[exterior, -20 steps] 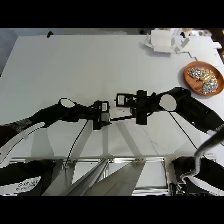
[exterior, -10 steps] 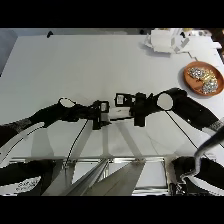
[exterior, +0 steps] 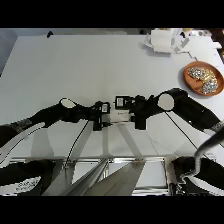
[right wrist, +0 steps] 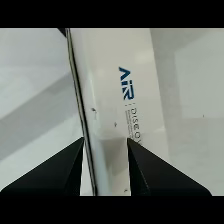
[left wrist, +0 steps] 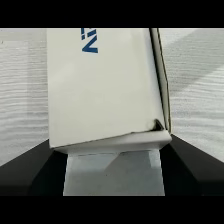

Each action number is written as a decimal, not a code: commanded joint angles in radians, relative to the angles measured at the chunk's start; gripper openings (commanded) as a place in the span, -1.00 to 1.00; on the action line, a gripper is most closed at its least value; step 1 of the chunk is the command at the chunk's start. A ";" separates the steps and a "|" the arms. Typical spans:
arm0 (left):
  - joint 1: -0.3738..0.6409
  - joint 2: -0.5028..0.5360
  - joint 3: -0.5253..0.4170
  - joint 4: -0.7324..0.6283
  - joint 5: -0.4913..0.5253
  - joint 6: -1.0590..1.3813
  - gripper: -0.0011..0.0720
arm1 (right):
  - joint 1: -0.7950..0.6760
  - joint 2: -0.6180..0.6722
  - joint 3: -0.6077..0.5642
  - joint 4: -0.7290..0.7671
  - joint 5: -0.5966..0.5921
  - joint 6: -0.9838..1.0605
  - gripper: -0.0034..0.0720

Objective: Fold the box and place the chain.

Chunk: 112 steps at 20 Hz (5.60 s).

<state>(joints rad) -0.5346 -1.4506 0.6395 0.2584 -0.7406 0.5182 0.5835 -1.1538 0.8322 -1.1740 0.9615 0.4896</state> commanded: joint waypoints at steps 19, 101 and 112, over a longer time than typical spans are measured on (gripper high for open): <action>0.001 0.001 0.000 0.000 0.003 -0.002 -0.66 | -0.041 -0.091 0.000 0.288 0.002 -0.079 -0.86; 0.137 0.357 0.000 -0.014 0.395 -0.342 -0.95 | -0.935 0.164 -0.026 -0.151 0.332 0.640 -0.86; 0.851 0.569 -0.055 0.356 0.323 -1.115 -0.95 | -0.935 0.165 -0.026 -0.120 0.332 0.639 -0.86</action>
<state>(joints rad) 0.1444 -0.8925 0.6117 0.4072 -0.3225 -0.3462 -0.3504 -0.9894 0.8051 -1.2972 1.2926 1.1290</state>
